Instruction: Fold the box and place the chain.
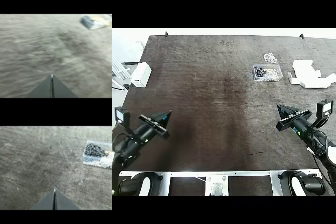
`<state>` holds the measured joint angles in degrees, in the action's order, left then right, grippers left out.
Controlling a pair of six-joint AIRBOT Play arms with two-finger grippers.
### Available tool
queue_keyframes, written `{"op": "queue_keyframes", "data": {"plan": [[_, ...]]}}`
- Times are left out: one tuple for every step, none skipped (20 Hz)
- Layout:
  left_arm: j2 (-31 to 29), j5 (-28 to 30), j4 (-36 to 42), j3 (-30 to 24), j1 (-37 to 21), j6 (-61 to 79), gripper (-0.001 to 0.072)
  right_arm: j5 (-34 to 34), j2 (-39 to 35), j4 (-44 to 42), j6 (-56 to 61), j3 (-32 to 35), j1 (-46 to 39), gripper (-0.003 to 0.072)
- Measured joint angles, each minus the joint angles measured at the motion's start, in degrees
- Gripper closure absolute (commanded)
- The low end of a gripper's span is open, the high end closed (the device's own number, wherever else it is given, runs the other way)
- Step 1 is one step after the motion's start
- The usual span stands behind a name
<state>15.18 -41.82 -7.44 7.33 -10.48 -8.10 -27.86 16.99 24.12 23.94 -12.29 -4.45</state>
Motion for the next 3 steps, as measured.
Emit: {"op": "queue_keyframes", "data": {"plan": [[0.0, 0.59, -0.02, -0.04, 2.34, 0.0, 0.0691, -0.02, 0.0, 0.02, 0.02, 0.04, 0.0, 0.0681], [0.0, 1.09, 0.02, -0.07, 4.42, 0.0, 0.069, 0.0, 0.0, 0.02, 0.02, 0.11, 0.0, 0.0681], [0.0, 1.62, 0.04, -0.13, 6.34, 0.0, 0.0689, 0.0, 0.0, 0.07, 0.02, 0.13, 0.0, 0.068]]}}
